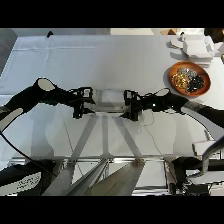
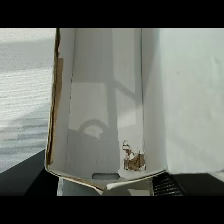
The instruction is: Fold the box and place the chain.
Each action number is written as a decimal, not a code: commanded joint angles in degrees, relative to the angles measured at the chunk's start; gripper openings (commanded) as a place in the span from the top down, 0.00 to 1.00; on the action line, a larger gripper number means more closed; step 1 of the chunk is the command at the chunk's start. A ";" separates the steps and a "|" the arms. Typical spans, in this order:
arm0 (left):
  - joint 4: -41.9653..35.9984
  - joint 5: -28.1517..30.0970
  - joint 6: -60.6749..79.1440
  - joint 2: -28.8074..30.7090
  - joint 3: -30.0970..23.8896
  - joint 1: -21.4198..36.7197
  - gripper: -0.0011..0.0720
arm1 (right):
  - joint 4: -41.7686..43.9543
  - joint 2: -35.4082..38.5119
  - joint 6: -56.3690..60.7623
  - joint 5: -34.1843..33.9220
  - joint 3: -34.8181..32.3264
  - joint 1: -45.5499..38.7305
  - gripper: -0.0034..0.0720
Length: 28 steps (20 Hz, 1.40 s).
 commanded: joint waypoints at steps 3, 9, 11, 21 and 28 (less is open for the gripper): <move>-0.39 -0.28 1.31 -2.21 -0.02 0.59 0.45 | 0.02 0.02 0.00 0.02 0.04 -0.02 0.27; -1.03 -5.57 1.33 -1.66 -0.02 1.16 0.55 | 0.02 0.02 0.00 0.00 0.04 -0.02 0.27; -1.55 -7.34 1.57 -0.79 -0.02 1.20 0.72 | 0.02 0.02 0.00 0.00 0.04 -0.02 0.27; -1.66 -4.66 1.29 0.76 -0.02 4.74 0.51 | 0.02 0.02 0.00 0.00 0.04 -0.02 0.27; -1.40 4.13 1.07 -2.16 -0.04 3.80 0.27 | 0.02 0.02 0.00 0.02 0.04 -0.02 0.27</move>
